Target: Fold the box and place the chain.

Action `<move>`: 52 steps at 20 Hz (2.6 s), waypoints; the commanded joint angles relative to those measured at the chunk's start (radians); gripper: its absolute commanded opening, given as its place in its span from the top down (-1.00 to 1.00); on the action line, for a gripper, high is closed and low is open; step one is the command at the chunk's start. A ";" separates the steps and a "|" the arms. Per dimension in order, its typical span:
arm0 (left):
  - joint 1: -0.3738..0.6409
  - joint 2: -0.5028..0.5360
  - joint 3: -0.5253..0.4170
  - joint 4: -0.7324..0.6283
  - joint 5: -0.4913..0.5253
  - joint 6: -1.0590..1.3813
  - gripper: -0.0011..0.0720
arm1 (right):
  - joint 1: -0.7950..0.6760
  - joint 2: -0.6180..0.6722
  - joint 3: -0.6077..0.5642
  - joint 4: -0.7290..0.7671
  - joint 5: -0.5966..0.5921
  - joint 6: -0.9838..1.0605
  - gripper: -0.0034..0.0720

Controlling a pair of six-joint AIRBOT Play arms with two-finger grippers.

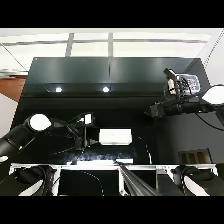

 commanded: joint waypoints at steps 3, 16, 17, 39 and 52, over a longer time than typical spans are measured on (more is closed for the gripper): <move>-0.081 -0.119 0.103 0.029 0.017 -0.081 -0.96 | -0.023 0.007 0.001 -0.026 -0.016 0.000 0.84; -0.213 -0.248 0.150 -0.005 0.136 -0.081 -0.96 | -0.023 0.007 -0.016 -0.027 -0.017 0.000 0.84; -0.213 -0.248 0.150 -0.005 0.136 -0.080 -0.96 | -0.023 0.007 -0.016 -0.027 -0.016 0.000 0.84; -0.278 -0.351 0.182 0.155 0.172 -0.315 0.04 | -0.023 0.007 -0.015 -0.027 -0.042 0.000 0.84; 0.702 -0.435 0.543 0.338 0.122 -0.647 -0.05 | -0.023 0.007 -0.015 -0.022 -0.042 0.005 0.84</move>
